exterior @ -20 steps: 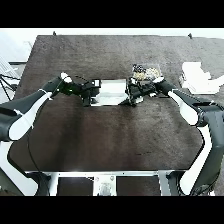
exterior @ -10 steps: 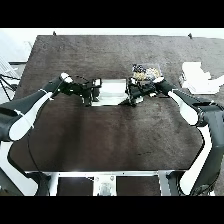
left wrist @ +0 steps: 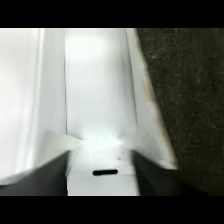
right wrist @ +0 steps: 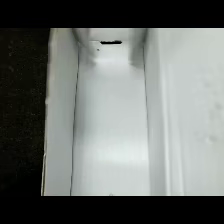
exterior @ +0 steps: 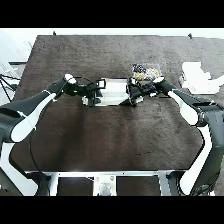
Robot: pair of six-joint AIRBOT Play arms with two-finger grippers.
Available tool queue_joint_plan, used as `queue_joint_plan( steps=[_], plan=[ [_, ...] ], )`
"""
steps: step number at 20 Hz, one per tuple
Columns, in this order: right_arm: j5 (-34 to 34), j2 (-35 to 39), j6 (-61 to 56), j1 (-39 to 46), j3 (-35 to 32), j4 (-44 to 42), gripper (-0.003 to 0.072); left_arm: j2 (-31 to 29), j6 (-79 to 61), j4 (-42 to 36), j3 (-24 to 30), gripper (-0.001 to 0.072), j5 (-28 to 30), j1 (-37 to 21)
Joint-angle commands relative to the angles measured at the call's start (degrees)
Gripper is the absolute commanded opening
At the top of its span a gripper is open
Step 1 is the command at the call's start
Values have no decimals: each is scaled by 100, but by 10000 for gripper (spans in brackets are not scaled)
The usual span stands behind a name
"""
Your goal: Fold the box and place the chain.
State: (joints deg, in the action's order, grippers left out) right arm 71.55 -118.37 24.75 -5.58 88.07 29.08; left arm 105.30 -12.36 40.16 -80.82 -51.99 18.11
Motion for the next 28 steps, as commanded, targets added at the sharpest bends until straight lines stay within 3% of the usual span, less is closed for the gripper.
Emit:
queue_joint_plan(
  steps=[1,9,11,15,16,17,19,23,24,25,26,28],
  plan=[
    [-11,-4,-13,0,-2,-11,480,2,-7,-216,0,613,103,17],
    [-11,-4,-13,0,-2,-11,480,2,-9,-214,0,619,313,17],
    [-11,-4,-13,0,-2,-11,479,2,17,-223,0,718,319,17],
    [-11,-4,-13,0,-2,-11,480,2,31,-221,0,715,289,11],
    [-11,-4,-11,0,-2,-11,480,2,39,-216,0,691,297,9],
    [-11,-4,-13,0,-2,-11,480,2,114,-197,0,592,284,-28],
    [-11,-4,-13,0,-2,-11,480,-9,164,-166,-17,588,208,-166],
    [-11,-4,-13,0,-2,-11,479,-166,234,-168,-17,585,-485,-511],
    [-11,-4,-11,0,-2,-11,480,-190,323,-166,-17,563,-638,-586],
    [-11,-4,-13,0,-2,-11,480,-225,350,-116,-15,316,-831,-660],
    [-11,-4,-11,0,-2,-11,480,-247,339,-116,-17,162,-1049,-713],
    [-11,-4,-11,0,-2,-9,480,-317,424,-118,-15,21,-1357,-802]
  ],
)
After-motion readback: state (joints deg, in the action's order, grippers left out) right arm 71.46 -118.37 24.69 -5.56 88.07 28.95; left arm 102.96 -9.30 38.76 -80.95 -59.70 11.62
